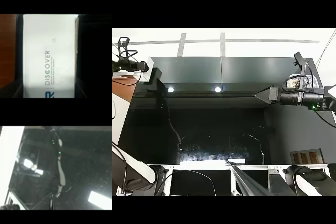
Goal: Fold the box and place the chain.
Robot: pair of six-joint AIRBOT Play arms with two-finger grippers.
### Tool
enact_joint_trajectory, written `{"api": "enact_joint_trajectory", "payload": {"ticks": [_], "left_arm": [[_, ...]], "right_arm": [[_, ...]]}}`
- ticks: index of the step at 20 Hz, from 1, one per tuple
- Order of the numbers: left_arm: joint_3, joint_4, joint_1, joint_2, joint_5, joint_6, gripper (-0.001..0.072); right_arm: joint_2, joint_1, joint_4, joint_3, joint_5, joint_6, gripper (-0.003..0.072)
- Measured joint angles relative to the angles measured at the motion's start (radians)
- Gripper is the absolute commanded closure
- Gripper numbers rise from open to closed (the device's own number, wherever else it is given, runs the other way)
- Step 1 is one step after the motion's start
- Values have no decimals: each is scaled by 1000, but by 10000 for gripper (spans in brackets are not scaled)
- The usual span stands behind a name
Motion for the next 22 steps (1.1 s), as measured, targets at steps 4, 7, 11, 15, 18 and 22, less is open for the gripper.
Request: {"api": "enact_joint_trajectory", "payload": {"ticks": [4,7,11,15,18,22], "left_arm": [[56,-23,-3,-67,-61,-3,-3],[116,-10,-8,-63,-108,-8,-6],[146,14,-10,48,-204,-28,-1],[155,-9,-16,234,-377,-86,678],[131,-93,-34,383,-557,-140,681],[-103,-152,-132,678,-613,-198,681]], "right_arm": [[0,0,1,0,-27,5,643],[0,0,1,0,-29,8,643],[1,0,3,0,-20,8,643],[1,0,-14,25,-12,8,643],[4,0,-119,116,14,11,643],[60,0,-404,275,63,98,643]]}}
